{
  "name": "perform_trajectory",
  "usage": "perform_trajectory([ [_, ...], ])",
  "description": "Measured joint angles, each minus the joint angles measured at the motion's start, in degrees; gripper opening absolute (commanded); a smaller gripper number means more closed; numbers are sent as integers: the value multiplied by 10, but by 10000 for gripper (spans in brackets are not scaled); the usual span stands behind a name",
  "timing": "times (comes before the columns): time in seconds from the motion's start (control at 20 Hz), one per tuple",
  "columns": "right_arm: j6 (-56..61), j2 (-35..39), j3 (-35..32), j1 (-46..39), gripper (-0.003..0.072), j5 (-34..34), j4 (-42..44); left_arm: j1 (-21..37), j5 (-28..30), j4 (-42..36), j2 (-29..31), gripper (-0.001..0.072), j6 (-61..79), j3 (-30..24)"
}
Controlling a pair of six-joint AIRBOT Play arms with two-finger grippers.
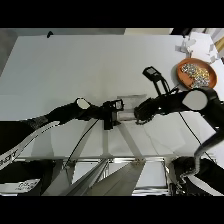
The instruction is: Fold the box and place the chain.
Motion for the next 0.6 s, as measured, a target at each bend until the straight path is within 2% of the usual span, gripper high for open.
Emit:
perform_trajectory([
  [0.25,0,-59,-4,15,23,-21,-9,0,0,0,0,253,0,0],
  [0.3,0,-64,-4,16,81,-25,-9,0,0,0,0,253,0,0],
  [0.35,0,-68,-4,17,192,-30,-11,0,0,0,0,253,0,0],
  [0.4,0,-70,-4,17,245,-32,-12,0,0,0,0,253,0,0],
  [0.6,0,-75,-4,15,244,-51,-16,0,0,0,0,253,0,0],
])
